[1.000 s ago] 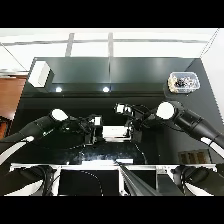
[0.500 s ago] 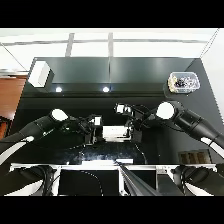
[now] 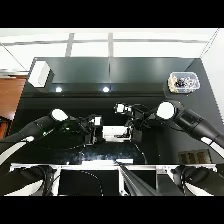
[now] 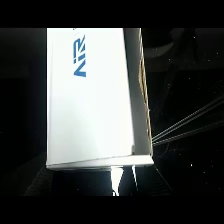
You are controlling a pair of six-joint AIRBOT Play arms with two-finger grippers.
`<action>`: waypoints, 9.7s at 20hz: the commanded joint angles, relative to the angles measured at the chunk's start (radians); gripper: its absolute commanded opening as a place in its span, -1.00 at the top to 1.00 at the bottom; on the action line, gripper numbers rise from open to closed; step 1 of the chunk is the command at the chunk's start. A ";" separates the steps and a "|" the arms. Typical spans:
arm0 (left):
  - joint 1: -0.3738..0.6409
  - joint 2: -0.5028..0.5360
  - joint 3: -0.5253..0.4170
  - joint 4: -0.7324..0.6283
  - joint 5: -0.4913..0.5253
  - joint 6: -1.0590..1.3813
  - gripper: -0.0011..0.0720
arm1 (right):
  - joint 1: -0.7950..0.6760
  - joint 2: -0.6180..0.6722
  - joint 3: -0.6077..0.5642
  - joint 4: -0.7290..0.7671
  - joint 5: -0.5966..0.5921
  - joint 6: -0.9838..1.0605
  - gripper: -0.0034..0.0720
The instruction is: Fold the box and place the chain.
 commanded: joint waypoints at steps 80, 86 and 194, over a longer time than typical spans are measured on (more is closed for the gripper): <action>0.000 -0.001 0.000 0.000 0.000 0.000 -0.32 | -0.109 -0.056 -0.189 0.448 -0.132 0.531 0.89; 0.000 0.000 0.000 -0.013 -0.004 0.000 -0.32 | -0.109 -0.053 -0.182 0.439 -0.107 0.516 0.89; 0.893 -0.073 0.764 0.742 -0.013 -1.314 -1.00 | -0.523 0.351 0.014 -0.055 0.261 0.801 0.89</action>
